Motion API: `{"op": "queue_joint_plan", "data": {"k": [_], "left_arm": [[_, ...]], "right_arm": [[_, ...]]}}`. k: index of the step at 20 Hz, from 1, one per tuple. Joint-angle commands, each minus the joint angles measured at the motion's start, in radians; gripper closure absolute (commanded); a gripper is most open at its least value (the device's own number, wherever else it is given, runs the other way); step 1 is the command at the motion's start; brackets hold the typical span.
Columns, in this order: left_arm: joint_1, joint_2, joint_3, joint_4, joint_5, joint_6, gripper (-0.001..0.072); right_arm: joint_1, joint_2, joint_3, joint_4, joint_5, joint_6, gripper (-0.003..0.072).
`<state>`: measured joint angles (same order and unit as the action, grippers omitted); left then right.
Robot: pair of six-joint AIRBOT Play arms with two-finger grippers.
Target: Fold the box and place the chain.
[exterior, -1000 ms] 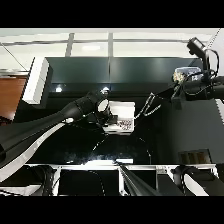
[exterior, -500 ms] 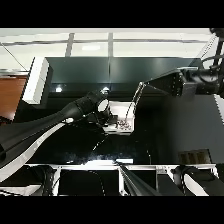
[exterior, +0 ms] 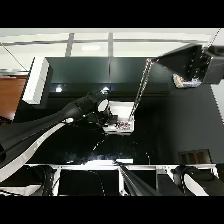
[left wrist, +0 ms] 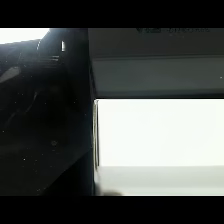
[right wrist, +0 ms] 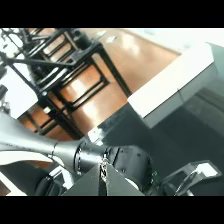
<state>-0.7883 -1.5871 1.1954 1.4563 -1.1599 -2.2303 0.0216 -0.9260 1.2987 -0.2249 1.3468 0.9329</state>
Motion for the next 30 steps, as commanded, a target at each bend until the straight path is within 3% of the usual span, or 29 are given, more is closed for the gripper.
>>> {"op": "queue_joint_plan", "data": {"k": [1,5,9,15,20,22,26,30], "left_arm": [[0.001,0.0,0.0,0.0,0.0,0.0,0.0679],[0.001,0.0,0.0,0.0,0.0,0.0,0.0679],[0.001,0.0,0.0,0.0,0.0,0.0,0.0679],[0.001,0.0,0.0,0.001,0.001,0.0,0.0679],[0.001,0.0,0.0,0.0,0.003,0.0,0.0679],[0.001,0.0,0.0,-0.003,0.003,0.0,0.0679],[0.001,0.0,0.0,-0.003,0.004,0.0,0.0679],[0.001,0.0,0.0,-0.002,0.006,0.0,0.0679]], "right_arm": [[0.0,0.001,0.056,-0.021,-0.022,0.053,0.0672],[0.068,-0.002,0.038,-0.212,-0.024,0.106,0.0672],[0.179,-0.014,-0.134,-0.361,-0.063,0.153,0.0672],[0.266,-0.071,-0.441,-0.409,-0.286,0.16,0.0671],[0.338,-0.152,-0.538,-0.432,-0.423,0.159,0.0664],[0.34,-0.156,-0.536,-0.447,-0.434,0.16,0.0381],[0.208,-0.101,-0.486,-0.544,-0.299,0.159,0.0373],[0.022,0.055,-0.464,-0.607,-0.194,0.159,0.0373]]}}
